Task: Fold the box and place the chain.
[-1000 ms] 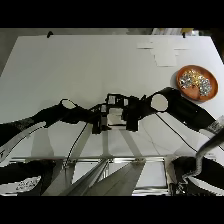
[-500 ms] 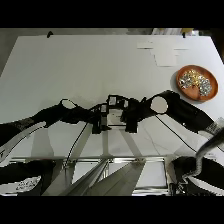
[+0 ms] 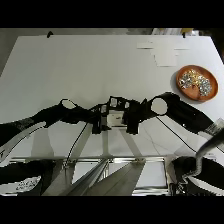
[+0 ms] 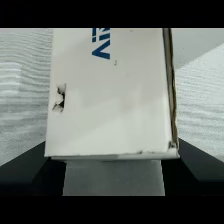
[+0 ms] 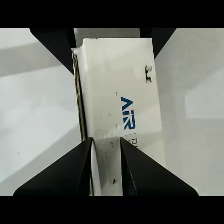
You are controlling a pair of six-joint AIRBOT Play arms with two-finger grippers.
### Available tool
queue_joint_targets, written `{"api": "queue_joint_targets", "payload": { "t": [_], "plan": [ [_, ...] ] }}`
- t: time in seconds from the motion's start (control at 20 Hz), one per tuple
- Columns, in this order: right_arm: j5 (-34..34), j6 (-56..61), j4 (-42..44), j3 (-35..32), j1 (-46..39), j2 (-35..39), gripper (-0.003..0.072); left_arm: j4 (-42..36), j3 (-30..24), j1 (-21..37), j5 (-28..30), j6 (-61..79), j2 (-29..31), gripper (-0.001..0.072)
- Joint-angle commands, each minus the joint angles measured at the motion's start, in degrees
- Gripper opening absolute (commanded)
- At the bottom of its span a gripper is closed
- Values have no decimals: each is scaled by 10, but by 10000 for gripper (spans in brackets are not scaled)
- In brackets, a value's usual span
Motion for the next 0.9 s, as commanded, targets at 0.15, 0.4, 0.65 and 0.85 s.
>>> {"api": "queue_joint_targets", "payload": {
  "t": [0.15, 0.4, 0.65, 0.85],
  "plan": [
    [5, 0, 21, 0, 0, 14, 198, -1, 0, 0, 0, -3, 0, 221],
    [2, 0, 22, 0, -1, 14, 69, -1, 0, 0, 0, -3, 0, 221],
    [-2, 0, 21, 0, -1, 3, 14, -1, 0, 0, 0, -3, 0, 221],
    [34, 0, 22, 0, -1, -8, 14, -1, 0, 0, 0, -3, 0, 221]
  ]
}}
